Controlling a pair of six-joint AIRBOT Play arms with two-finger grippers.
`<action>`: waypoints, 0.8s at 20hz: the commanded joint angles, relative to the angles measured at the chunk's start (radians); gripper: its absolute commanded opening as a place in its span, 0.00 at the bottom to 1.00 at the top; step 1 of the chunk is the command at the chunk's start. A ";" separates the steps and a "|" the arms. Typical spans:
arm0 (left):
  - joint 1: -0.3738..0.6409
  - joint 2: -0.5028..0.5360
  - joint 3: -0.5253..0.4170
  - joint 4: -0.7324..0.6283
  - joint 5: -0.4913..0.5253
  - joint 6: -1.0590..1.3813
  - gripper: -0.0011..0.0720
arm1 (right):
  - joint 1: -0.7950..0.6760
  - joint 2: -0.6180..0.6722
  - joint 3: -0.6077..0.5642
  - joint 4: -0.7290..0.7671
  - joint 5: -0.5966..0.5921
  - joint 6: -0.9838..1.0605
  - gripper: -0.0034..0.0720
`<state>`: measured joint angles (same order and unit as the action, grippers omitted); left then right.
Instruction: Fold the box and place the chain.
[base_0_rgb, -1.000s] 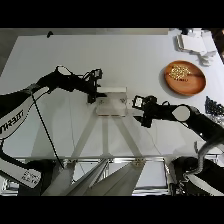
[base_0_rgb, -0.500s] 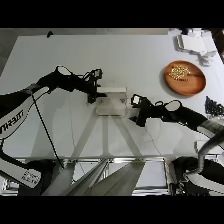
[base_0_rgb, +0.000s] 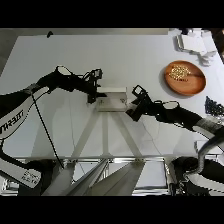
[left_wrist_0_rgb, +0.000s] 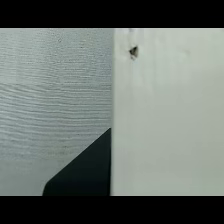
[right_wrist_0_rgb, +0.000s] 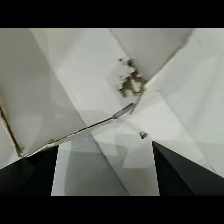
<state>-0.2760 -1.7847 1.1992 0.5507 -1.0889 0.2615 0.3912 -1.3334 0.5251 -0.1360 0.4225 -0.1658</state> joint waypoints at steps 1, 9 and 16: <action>0.000 -0.001 0.000 0.000 0.000 0.000 0.02 | 0.002 -0.001 0.029 0.029 0.010 0.111 0.91; 0.000 -0.001 0.000 0.000 0.000 0.000 0.03 | 0.001 -0.047 0.147 -0.373 0.084 0.273 0.90; 0.000 -0.001 0.000 0.000 0.000 0.000 0.03 | -0.117 -0.151 0.290 -0.456 0.320 0.027 0.90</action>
